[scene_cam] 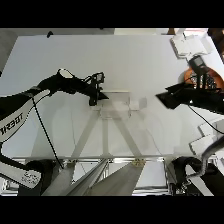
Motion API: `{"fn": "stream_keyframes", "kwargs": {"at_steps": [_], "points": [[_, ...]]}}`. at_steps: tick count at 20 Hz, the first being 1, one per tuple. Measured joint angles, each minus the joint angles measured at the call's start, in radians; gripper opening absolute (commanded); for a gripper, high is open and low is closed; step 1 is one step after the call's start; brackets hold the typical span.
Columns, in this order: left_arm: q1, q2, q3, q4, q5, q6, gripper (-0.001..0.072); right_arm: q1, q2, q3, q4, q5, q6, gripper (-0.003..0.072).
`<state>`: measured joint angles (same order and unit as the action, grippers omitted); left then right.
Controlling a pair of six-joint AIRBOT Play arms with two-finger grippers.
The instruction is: Fold the box and place the chain.
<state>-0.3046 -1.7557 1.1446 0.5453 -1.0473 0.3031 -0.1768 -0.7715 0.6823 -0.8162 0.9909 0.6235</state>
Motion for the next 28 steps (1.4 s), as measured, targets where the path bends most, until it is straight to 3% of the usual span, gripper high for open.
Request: {"fn": "stream_keyframes", "kwargs": {"at_steps": [5,11,18,22,28], "points": [[0.0,0.0,0.0,0.0,0.0,0.0,0.0014,0.136,0.0,0.022,0.006,0.103,-0.269,0.0684],[0.0,0.0,0.0,0.001,0.0,0.0,0.0014,0.218,-0.008,0.025,-0.106,0.088,-0.388,0.0682],[0.0,0.0,0.0,0.001,0.0,0.0,0.0014,0.237,-0.122,-0.047,-0.129,-0.103,-0.492,0.0677],[0.0,0.0,0.0,0.001,0.0,0.0,0.0014,0.239,-0.245,-0.089,-0.032,-0.187,-0.739,0.0678],[0.0,0.0,0.0,0.001,0.0,0.0,0.0014,0.239,-0.48,-0.103,0.261,-0.278,-1.16,0.0681]]}}
